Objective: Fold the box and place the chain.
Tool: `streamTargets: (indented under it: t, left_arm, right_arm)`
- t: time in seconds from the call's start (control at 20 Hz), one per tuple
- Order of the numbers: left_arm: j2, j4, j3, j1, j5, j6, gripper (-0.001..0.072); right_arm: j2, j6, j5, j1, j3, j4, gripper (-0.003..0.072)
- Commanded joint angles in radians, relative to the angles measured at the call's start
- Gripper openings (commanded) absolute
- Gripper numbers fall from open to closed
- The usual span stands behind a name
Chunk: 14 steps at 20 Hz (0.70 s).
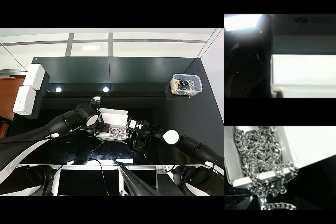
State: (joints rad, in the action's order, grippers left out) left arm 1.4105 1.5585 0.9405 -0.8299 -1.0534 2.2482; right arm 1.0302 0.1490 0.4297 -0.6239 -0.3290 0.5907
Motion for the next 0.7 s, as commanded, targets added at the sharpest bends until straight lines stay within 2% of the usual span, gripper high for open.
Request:
streamTargets:
  t: [0.0, 0.65]
  left_arm:
    - [0.0, 0.0, 0.0, 0.001, 0.001, 0.0, 0.0033]
    - [0.0, 0.0, 0.0, 0.001, 0.002, 0.0, 0.0033]
  right_arm:
    - [0.003, 0.0, 0.013, -0.002, -0.003, -0.014, 0.0547]
    - [0.016, 0.0, 0.019, -0.002, -0.008, -0.018, 0.0547]
